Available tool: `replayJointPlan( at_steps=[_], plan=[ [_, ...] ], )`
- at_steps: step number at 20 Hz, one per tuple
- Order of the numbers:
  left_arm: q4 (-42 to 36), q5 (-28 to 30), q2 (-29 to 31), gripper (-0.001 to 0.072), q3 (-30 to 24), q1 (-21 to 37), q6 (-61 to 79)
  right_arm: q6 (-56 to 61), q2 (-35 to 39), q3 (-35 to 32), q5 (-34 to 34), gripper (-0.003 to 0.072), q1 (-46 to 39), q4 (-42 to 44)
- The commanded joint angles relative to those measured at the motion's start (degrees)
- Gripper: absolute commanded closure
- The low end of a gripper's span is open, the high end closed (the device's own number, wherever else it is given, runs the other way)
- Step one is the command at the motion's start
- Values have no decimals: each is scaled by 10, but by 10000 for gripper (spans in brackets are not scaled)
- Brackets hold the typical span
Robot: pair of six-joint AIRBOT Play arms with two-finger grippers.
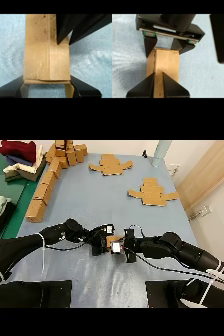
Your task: Fold the box.
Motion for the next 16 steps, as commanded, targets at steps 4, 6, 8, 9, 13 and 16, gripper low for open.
replayJointPlan(
  at_steps=[4, 6, 8, 9, 13, 16],
  plan=[
    [0, 0, 0, 194, 0, 0, 0, 0, 6, 0, 0, 256, 0, 9],
    [0, 0, 0, 194, 0, 0, 0, 0, 4, 0, 0, 267, 0, 9],
    [0, 0, 0, 193, 0, 0, 0, 0, 2, 0, -2, 341, -1, 9],
    [0, 0, 0, 194, 0, 0, 0, 1, 1, 0, -2, 345, -1, 9],
    [0, 0, 0, 194, 0, 0, 0, 11, -10, 0, -8, 345, -1, 10],
    [0, 0, 0, 193, 0, 0, 0, 11, -11, 0, -11, 345, -1, 12]
  ],
)
